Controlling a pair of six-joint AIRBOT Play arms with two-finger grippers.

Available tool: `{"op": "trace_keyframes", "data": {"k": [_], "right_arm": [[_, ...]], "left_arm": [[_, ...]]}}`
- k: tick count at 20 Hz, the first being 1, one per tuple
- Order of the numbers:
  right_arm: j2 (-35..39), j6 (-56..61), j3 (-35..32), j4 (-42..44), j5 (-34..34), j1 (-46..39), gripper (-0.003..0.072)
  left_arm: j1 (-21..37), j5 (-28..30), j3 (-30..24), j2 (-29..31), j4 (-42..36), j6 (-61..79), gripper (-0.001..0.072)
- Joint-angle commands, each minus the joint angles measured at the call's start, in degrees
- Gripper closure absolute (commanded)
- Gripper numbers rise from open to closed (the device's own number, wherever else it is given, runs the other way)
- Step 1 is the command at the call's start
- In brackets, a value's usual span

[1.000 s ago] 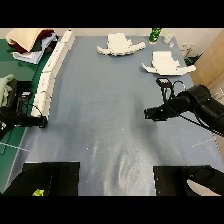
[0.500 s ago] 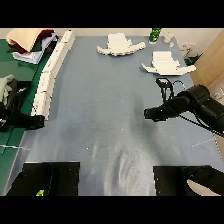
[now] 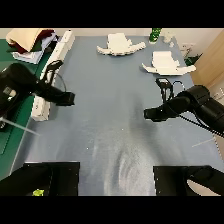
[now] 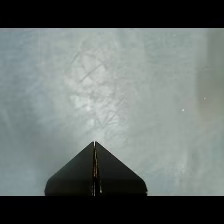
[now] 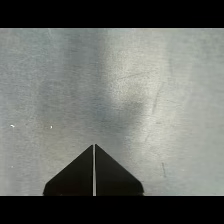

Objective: Fold the box.

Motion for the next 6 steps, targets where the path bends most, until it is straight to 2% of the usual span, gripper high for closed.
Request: {"op": "trace_keyframes", "data": {"k": [1, 6], "right_arm": [[-0.02, 0.00, 0.02, 0.02, 0.02, -0.02, 0.0662], [-0.02, 0.02, 0.02, 0.02, 0.02, -0.02, 0.0662]], "left_arm": [[-7.28, 2.05, 7.26, -10.51, -0.35, -0.96, 0.0694], [-8.61, 4.98, 8.63, -14.05, -0.35, 0.24, 0.0694]]}}
